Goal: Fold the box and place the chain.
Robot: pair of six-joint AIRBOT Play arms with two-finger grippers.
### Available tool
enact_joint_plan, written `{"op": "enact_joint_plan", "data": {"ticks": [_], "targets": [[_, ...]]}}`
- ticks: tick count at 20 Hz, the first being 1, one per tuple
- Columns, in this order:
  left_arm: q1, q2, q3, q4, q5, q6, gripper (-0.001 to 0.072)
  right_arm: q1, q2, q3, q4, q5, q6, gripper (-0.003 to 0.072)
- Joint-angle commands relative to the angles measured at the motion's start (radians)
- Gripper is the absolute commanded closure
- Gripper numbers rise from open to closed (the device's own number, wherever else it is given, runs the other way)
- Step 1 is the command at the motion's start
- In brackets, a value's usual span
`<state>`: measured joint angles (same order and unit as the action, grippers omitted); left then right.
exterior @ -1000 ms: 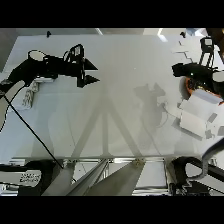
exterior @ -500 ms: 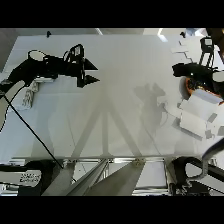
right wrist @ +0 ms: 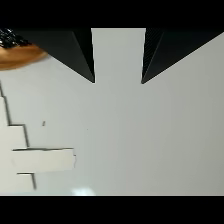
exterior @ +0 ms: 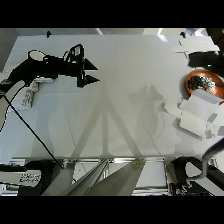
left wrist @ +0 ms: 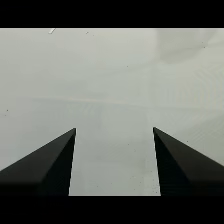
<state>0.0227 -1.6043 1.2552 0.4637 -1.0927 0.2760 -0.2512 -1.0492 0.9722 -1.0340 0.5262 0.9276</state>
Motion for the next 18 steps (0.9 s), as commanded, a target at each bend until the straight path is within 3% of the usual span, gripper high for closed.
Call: {"op": "enact_joint_plan", "data": {"ticks": [1,6,9,11,18], "targets": [[0.001,0.001,0.000,0.000,0.000,0.000,0.0166,-0.124,0.095,0.073,-0.352,0.300,0.201,0.0387],[0.001,0.001,0.000,0.000,0.000,0.000,0.0166,-0.359,0.115,0.072,-0.422,0.658,0.141,0.0385],[0.001,0.001,0.000,0.000,0.000,0.000,0.0166,-0.472,0.114,0.071,-0.507,0.730,0.150,0.0342],[0.001,0.001,0.000,0.000,0.000,0.000,0.0166,-0.551,0.111,0.071,-0.563,0.750,0.187,0.0263],[0.001,0.001,0.000,0.000,0.000,0.000,0.0166,-0.668,-0.021,0.070,-0.578,0.817,0.225,0.0246]]}}
